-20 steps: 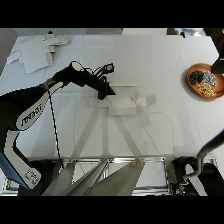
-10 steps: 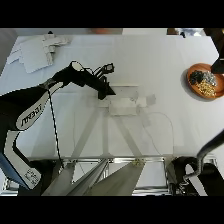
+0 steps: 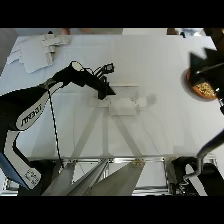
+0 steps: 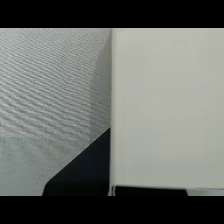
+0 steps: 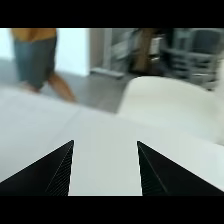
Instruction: Fold the box and place the chain.
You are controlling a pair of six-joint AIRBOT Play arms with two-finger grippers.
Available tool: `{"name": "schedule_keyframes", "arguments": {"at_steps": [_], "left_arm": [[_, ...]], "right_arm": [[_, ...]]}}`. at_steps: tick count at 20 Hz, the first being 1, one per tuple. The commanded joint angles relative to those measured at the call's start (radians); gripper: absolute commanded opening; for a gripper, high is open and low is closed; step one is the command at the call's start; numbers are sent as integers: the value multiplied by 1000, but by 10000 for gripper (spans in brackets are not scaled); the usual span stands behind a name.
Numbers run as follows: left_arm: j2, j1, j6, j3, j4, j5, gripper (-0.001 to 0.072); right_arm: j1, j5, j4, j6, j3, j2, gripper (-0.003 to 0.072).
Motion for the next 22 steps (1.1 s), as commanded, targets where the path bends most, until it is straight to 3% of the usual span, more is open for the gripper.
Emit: {"name": "schedule_keyframes", "arguments": {"at_steps": [1, 4, 6, 11, 18, 20, 22], "left_arm": [[-1, -1, 0, 0, 0, 0, 9], [-1, -1, 0, 0, 0, 0, 9], [-1, -1, 0, 0, 0, 0, 9], [-1, -1, 0, 0, 0, 0, 9], [-1, -1, 0, 0, 0, 0, 9], [-1, -1, 0, 0, 0, 0, 9], [-1, -1, 0, 0, 0, 0, 9]], "right_arm": [[0, 378, -179, -25, 1, 0, 520], [45, 498, -301, -26, 1, 0, 653], [101, 544, -306, -26, 1, 0, 689], [248, 555, -306, -26, 1, 1, 691], [257, 557, -299, -12, 0, 0, 688], [260, 487, -314, -12, -31, 0, 688], [318, 272, -343, -12, -100, 1, 688]]}}
